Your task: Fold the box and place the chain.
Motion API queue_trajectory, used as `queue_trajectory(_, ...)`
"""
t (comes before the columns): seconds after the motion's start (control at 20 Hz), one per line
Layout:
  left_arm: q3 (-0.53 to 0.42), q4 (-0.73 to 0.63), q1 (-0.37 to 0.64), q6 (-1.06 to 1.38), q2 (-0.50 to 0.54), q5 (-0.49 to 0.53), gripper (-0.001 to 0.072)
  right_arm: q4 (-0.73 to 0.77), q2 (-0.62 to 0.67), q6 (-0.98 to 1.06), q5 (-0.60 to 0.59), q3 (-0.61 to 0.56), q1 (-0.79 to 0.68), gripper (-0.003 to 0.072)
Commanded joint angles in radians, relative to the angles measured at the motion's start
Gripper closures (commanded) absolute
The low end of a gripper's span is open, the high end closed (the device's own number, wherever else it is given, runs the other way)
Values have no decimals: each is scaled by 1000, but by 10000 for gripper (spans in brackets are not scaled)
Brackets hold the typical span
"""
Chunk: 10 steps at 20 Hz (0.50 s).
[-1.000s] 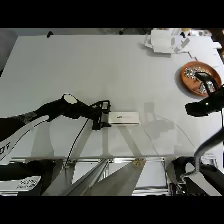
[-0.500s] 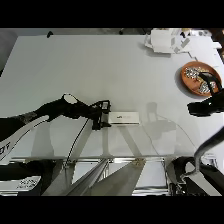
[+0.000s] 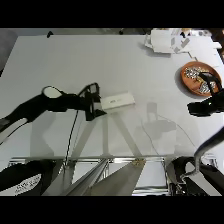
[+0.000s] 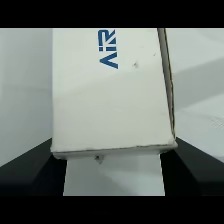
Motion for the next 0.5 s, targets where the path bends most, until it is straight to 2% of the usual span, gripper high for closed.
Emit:
queue_trajectory(0.0, 1, 177, 169, -322, 231, 5, 709, 0, 0, 0, 0, 0, -1, 668)
queue_trajectory(0.1, 1, 281, 296, -478, 343, 4, 709, 0, 0, 0, 0, 0, -1, 668)
queue_trajectory(0.2, 1, 408, 429, -636, 413, 5, 709, 0, 0, 0, 0, 0, -1, 668)
queue_trajectory(0.3, 0, 502, 547, -775, 430, 5, 709, 0, 0, 0, 0, 0, -1, 668)
queue_trajectory(0.45, -16, 543, 687, -865, 408, 13, 709, 0, 1, 0, 0, 0, -1, 667)
